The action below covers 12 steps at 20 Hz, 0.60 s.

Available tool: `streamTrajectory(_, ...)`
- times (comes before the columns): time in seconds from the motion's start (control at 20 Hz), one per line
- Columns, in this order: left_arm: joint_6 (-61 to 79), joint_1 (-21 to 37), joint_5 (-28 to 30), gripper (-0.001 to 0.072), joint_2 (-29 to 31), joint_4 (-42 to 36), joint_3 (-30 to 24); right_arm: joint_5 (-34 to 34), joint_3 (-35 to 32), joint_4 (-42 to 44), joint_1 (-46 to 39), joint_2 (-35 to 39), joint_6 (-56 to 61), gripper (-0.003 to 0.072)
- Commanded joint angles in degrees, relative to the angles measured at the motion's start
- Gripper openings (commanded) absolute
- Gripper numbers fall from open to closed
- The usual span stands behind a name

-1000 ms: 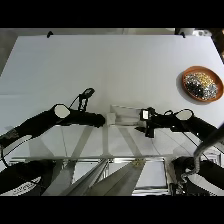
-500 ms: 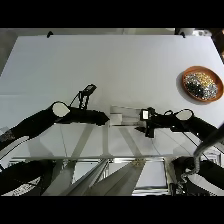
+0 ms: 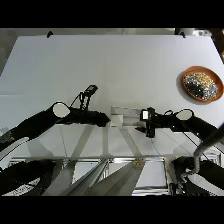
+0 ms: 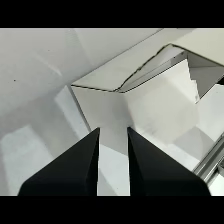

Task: Fold the box and place the chain.

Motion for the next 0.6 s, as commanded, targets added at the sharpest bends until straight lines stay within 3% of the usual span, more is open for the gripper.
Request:
streamTrajectory(0.0,0.26,1.44,0.37,0.0214,0.37,1.05,0.04,-0.11,0.00,0.11,0.00,-0.04,0.04,0.0401)
streamTrajectory(0.25,0.22,3.85,-1.40,0.0217,1.29,2.38,0.04,-0.11,-0.02,0.11,0.00,-0.04,0.04,0.0401)
streamTrajectory(0.35,0.22,3.74,-2.69,0.0289,1.22,3.04,0.02,-0.11,0.00,0.11,0.00,-0.04,0.04,0.0401)
streamTrajectory(0.55,0.20,3.28,-2.64,0.0300,1.22,3.52,0.02,-0.11,0.00,0.11,0.00,-0.04,0.04,0.0401)
